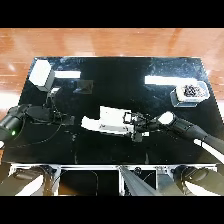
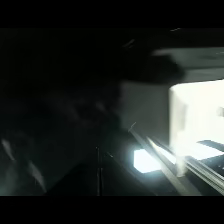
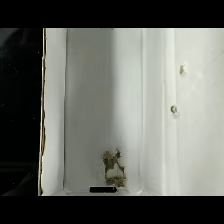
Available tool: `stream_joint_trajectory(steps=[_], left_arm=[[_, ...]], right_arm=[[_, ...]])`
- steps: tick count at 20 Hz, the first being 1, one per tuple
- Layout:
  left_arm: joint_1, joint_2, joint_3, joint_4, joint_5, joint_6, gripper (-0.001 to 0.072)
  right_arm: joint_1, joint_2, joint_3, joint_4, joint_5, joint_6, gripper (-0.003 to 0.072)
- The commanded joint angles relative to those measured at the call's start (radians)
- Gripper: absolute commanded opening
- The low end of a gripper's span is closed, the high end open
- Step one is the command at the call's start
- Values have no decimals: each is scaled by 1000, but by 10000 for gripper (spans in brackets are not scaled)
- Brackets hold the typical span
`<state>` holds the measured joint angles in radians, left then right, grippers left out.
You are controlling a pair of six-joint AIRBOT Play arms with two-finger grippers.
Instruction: Fold the box and place the chain.
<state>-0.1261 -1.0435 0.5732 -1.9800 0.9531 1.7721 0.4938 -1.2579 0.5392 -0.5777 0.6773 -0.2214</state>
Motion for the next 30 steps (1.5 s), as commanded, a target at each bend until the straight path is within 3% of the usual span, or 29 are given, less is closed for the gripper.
stream_joint_trajectory(steps=[1,4,11,16,17,20,21,27,30], left_arm=[[66,-114,3,-123,81,63,18],[5,-163,18,-155,6,53,19],[-85,-296,93,-235,55,61,18],[-139,-317,134,-238,56,55,22],[-143,-317,144,-239,59,53,46],[-142,-317,177,-238,101,53,379],[-142,-317,192,-236,126,53,457],[-142,-317,288,-236,254,54,480],[-144,-317,324,-241,282,54,577]], right_arm=[[1,0,0,6,0,1,575],[1,0,0,13,3,1,574],[1,0,0,13,3,1,575],[0,0,0,16,3,1,575],[1,0,0,17,3,1,575],[0,0,0,17,3,1,575],[0,0,0,17,3,1,575],[0,0,0,17,3,1,575],[1,0,0,17,3,1,575]])
